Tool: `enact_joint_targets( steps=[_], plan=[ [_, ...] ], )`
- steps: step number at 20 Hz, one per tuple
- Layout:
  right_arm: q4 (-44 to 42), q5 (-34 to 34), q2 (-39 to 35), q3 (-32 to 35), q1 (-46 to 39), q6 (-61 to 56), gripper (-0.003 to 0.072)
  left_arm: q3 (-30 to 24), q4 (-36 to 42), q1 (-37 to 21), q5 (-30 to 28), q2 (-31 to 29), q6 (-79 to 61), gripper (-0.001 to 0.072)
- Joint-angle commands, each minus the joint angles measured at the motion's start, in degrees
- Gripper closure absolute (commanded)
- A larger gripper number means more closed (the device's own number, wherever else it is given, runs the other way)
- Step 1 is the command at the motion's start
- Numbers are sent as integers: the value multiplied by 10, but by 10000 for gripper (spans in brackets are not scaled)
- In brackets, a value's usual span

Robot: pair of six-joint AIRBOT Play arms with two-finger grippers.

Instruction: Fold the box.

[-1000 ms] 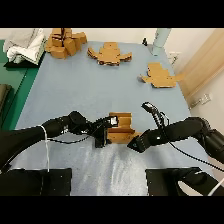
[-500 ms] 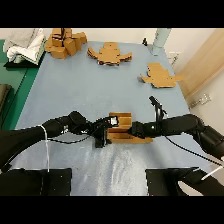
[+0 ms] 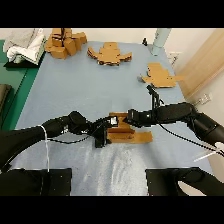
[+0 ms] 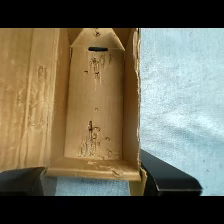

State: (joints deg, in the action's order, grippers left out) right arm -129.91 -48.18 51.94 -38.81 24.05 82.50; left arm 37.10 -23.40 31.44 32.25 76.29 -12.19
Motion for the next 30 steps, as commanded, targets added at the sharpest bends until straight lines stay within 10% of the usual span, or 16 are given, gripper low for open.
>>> enact_joint_targets(
  steps=[1, 12, 22, 30],
  plan=[
    [11, 2, 6, -10, 0, 3, 615, 0, -33, -1, -9, -5, 0, 239],
    [11, 21, 21, -10, 0, 14, 658, 0, -80, 0, -51, -8, 42, 239],
    [8, 54, 223, -18, -1, 160, 683, 0, -79, 0, -52, -8, 43, 239],
    [27, 44, 196, -71, -1, 256, 684, 0, -79, 0, -51, -8, 42, 239]
  ],
)
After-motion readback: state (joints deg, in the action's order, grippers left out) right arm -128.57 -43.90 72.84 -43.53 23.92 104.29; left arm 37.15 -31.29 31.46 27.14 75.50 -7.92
